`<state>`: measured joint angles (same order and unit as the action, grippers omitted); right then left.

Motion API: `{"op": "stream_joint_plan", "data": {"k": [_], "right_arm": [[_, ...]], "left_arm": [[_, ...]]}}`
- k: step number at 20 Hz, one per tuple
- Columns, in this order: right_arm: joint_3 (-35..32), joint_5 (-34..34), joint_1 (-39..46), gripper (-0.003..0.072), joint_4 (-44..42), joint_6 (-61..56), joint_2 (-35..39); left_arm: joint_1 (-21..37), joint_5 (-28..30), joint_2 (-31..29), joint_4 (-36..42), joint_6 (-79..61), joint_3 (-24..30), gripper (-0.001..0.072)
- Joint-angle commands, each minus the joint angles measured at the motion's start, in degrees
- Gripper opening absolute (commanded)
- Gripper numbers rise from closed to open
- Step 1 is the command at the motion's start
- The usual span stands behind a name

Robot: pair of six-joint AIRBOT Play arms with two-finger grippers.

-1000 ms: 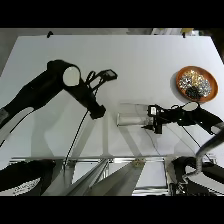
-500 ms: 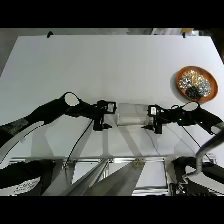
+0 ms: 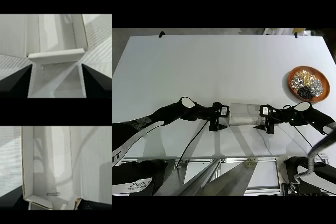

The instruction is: Fold the box and place the chain.

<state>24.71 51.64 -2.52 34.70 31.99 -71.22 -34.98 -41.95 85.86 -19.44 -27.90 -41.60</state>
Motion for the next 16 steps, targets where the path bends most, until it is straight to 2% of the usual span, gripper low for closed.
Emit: {"op": "stream_joint_plan", "data": {"k": [1,11,16], "right_arm": [[0.04,0.0,-0.02,0.0398,0.0,-0.02,0.02],[0.04,0.0,-0.02,0.0398,0.0,-0.02,0.02],[0.04,0.0,-0.02,0.0398,0.0,-0.02,0.02]], "left_arm": [[-1.07,0.15,0.79,2.12,-1.86,-0.02,0.0702],[-2.25,1.46,3.23,7.43,-4.04,-1.09,0.07],[-2.25,1.44,3.37,7.41,-4.07,-1.16,0.0696]]}}
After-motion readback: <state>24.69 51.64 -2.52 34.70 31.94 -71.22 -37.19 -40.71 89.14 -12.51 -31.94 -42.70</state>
